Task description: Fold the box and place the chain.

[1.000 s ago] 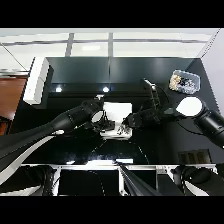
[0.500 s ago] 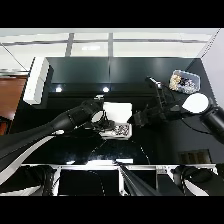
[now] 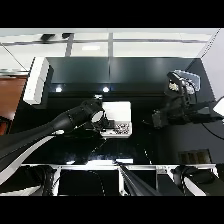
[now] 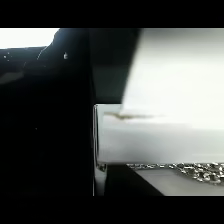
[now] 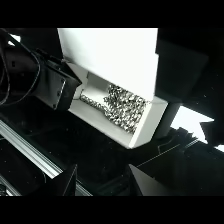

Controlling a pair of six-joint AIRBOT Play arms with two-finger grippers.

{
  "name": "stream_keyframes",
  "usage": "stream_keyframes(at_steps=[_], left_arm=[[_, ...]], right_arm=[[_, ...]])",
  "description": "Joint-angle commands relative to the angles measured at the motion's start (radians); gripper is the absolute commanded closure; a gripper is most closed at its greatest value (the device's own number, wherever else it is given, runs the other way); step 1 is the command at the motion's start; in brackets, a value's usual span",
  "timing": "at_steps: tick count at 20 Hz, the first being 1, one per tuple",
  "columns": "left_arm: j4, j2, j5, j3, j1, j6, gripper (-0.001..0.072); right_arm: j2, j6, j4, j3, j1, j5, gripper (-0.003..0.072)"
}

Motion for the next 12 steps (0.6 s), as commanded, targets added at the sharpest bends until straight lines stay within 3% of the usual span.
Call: stream_keyframes(at_steps=[1, 2, 6, 9, 12], left_arm=[[-0.001, 0.0, -0.01, 0.011, -0.001, -0.053, 0.0299], [-0.001, 0.001, -0.023, 0.026, -0.001, -0.049, 0.0255], [0.01, 0.067, -0.061, 0.091, -0.001, 0.161, 0.0255], [0.082, 0.2, -0.174, 0.084, 0.0, 0.325, 0.0256], [0.24, 0.341, -0.286, 0.028, 0.055, 0.363, 0.0256]], right_arm=[[0.035, 0.003, -0.015, 0.0, -0.021, 0.027, 0.0304], [0.035, 0.003, -0.015, 0.0, -0.021, 0.024, 0.0304], [0.035, 0.003, -0.031, 0.0, -0.023, 0.002, 0.0303], [0.035, 0.008, -0.09, 0.0, -0.023, 0.001, 0.0303], [0.035, 0.008, -0.104, 0.0, -0.023, -0.002, 0.0303]])
